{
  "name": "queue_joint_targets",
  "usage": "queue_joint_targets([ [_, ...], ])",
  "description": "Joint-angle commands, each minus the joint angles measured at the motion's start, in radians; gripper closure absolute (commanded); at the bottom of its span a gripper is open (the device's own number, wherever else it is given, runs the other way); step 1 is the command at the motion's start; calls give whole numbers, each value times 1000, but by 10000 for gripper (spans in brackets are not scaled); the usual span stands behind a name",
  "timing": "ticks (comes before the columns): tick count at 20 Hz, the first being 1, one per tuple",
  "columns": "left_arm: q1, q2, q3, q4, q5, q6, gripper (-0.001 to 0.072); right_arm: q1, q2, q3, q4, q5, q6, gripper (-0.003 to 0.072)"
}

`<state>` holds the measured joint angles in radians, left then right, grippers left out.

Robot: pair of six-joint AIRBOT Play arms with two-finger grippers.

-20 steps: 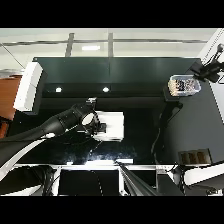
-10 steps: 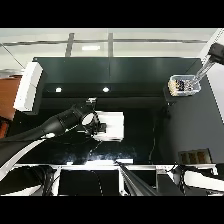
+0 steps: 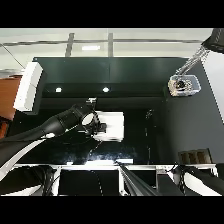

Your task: Fold the box and place the chain.

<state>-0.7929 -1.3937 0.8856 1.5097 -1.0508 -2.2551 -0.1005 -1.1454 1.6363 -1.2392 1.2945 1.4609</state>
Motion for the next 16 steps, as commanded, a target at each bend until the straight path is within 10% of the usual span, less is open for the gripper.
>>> queue_joint_targets([
  [1,0,-1,0,0,-1,0,678,104,66,0,36,34,-12,663],
  [16,0,-1,0,0,1,0,679,441,89,-3,178,254,-90,663],
])
